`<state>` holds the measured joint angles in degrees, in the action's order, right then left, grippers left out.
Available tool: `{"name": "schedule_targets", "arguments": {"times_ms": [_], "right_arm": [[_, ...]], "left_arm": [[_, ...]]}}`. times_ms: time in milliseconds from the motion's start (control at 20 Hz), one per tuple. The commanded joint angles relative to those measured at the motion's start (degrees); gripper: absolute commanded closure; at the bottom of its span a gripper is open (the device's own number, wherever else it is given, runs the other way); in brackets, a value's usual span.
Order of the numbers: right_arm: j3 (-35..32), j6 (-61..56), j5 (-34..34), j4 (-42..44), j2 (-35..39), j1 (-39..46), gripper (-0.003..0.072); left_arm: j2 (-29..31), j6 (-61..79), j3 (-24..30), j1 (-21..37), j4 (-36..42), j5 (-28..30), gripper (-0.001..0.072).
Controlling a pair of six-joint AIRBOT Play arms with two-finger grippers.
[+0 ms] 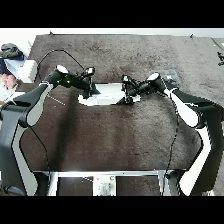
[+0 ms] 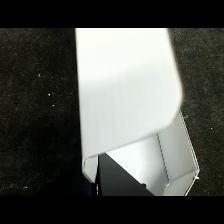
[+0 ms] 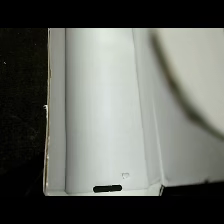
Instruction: Fold the box and place the chain.
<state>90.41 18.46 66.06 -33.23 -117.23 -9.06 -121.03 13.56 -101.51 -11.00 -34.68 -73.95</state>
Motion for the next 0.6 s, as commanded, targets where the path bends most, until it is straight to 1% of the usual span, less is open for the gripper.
{"name": "schedule_targets", "arguments": {"times_ms": [0,550], "right_arm": [[0.02,-0.04,-0.04,0.02,-0.04,-0.02,0.0214],[0.02,-0.02,-0.04,0.02,-0.04,-0.02,0.0214]], "left_arm": [[-0.04,0.0,0.02,0.0,0.02,0.02,0.0697],[-0.04,0.0,0.02,0.0,0.85,-0.15,0.0697]]}}
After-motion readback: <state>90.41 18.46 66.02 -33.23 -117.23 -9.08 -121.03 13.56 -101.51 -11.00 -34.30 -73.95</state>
